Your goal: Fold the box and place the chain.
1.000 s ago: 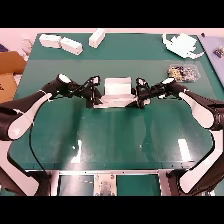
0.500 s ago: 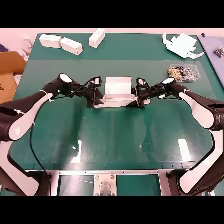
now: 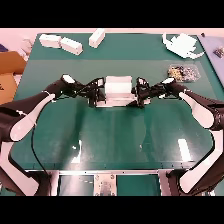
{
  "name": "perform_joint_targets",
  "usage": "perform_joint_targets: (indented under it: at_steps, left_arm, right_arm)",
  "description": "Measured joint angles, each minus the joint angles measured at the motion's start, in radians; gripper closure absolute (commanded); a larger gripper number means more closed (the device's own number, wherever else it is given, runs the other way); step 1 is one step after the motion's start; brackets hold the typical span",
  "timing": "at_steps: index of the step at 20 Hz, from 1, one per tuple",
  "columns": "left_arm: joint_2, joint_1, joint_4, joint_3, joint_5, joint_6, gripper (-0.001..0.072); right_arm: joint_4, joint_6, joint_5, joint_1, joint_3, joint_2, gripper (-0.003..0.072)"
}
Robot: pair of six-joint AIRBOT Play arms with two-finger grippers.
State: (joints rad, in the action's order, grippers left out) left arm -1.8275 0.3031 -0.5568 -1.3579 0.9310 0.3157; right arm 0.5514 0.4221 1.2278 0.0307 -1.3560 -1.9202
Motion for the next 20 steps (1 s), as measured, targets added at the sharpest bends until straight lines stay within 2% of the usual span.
perform_joint_targets:
  at_steps: [11,12,13,18,19,20]
  left_arm:
    - [-0.010,0.009,0.068,0.000,0.042,0.023,0.0587]
    - [-0.011,0.016,0.069,0.000,0.043,0.027,0.0579]
    - [-0.012,0.023,0.070,0.000,0.041,0.031,0.0525]
    - [-0.013,0.051,0.067,0.000,0.010,0.041,0.0518]
    - [-0.013,0.053,0.066,0.000,0.005,0.042,0.0469]
    - [-0.013,0.056,0.066,0.000,0.000,0.042,0.0293]
  right_arm:
    - [0.001,0.003,0.003,0.000,0.000,0.000,0.0254]
    - [0.001,0.003,0.002,0.000,0.000,0.000,0.0253]
    - [0.001,0.002,0.002,0.000,0.000,0.000,0.0254]
    - [0.001,0.002,0.000,0.000,0.000,0.000,0.0254]
    - [0.001,0.002,0.000,0.000,0.000,0.000,0.0253]
    - [0.000,0.002,-0.001,0.000,0.000,0.000,0.0253]
